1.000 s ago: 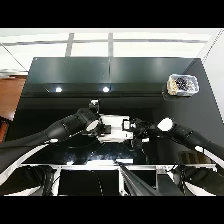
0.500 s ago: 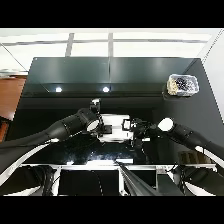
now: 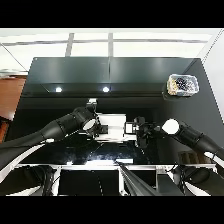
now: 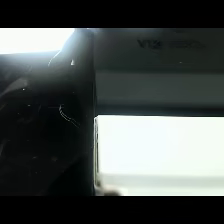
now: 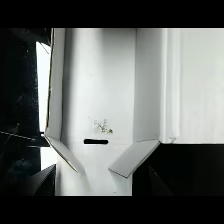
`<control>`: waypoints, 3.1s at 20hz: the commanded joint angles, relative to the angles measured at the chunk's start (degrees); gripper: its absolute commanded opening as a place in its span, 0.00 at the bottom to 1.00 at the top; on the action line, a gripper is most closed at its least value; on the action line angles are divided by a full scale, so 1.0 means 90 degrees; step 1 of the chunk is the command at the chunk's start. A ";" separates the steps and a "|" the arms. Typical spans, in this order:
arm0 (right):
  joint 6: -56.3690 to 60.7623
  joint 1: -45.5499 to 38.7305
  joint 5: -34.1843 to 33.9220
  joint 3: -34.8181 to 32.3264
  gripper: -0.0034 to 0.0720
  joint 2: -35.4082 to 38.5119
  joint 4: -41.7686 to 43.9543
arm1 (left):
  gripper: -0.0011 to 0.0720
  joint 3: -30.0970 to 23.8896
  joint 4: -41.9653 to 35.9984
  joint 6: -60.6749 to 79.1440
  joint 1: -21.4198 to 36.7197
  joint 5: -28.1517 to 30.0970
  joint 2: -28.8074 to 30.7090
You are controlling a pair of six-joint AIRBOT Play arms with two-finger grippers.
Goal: Fold the box and place the chain.
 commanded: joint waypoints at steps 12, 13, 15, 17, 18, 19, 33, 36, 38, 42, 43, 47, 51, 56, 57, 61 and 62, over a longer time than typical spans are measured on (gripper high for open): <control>0.0073 0.0243 -0.0117 0.0005 0.44 -0.0199 0.0736 | 0.06 -0.0267 -0.0007 0.0024 0.0012 0.0219 -0.0010; 0.0075 0.0243 -0.0117 0.0005 0.41 -0.0202 0.0899 | 0.06 -0.0267 -0.0034 0.0039 0.0007 0.0219 -0.0010; 0.0075 0.0243 -0.0124 0.0005 0.30 -0.0209 0.1132 | 0.06 -0.0267 -0.0087 0.0041 0.0007 0.0221 -0.0019; 0.0114 0.0243 -0.0194 0.0005 0.30 -0.0216 0.1309 | 0.06 -0.0267 -0.0102 0.0041 0.0007 0.0219 -0.0046; 0.0117 0.0260 -0.0250 0.0005 0.30 -0.0228 0.1464 | 0.06 -0.0267 -0.0107 0.0041 0.0007 0.0216 -0.0073; 0.0117 0.0306 -0.0335 0.0005 0.30 -0.0265 0.1588 | 0.06 -0.0267 -0.0141 0.0041 0.0007 0.0216 -0.0102; 0.0155 0.0646 -0.1025 0.0005 0.28 -0.0573 0.1950 | 0.06 -0.0265 -0.0272 0.0041 0.0005 0.0216 -0.0194; 0.1251 0.0299 -0.0959 0.0007 0.08 -0.0311 0.1598 | 0.06 -0.0265 -0.0274 0.0044 0.0007 0.0211 -0.0194; 0.3526 -0.0386 -0.0529 0.0012 0.08 0.0131 0.0301 | 0.06 -0.0265 -0.0277 0.0044 0.0007 0.0209 -0.0194; 0.7371 -0.2528 0.1496 0.0041 0.08 0.0862 -0.0896 | 0.06 -0.0265 -0.0274 0.0046 0.0012 0.0202 -0.0194; 0.7652 -0.3002 0.1885 0.0041 0.08 0.0923 -0.0845 | 0.06 -0.0265 -0.0272 0.0046 0.0012 0.0197 -0.0194; 0.8864 -0.3784 0.2363 -0.0386 0.08 0.0826 -0.0733 | 0.06 -0.0265 -0.0270 0.0049 0.0012 0.0192 -0.0194; 0.8869 -0.3223 0.2064 -0.0860 0.08 0.0291 -0.0002 | 0.06 -0.0265 -0.0267 0.0063 0.0012 0.0187 -0.0194; 0.8315 -0.2028 0.1183 -0.0857 0.08 -0.0301 0.1530 | 0.06 -0.0265 -0.0270 0.0063 0.0012 0.0187 -0.0194; 0.8252 -0.1911 0.1066 -0.0857 0.08 -0.0313 0.1790 | 0.06 -0.0265 -0.0270 0.0063 0.0012 0.0187 -0.0194; 0.7771 -0.1834 0.1258 -0.0716 0.29 -0.0313 0.2067 | 0.06 -0.0265 -0.0270 0.0066 0.0012 0.0187 -0.0194; 0.7740 -0.1834 0.1379 -0.0619 0.59 -0.0313 0.2006 | 0.06 -0.0265 -0.0272 0.0066 0.0012 0.0185 -0.0194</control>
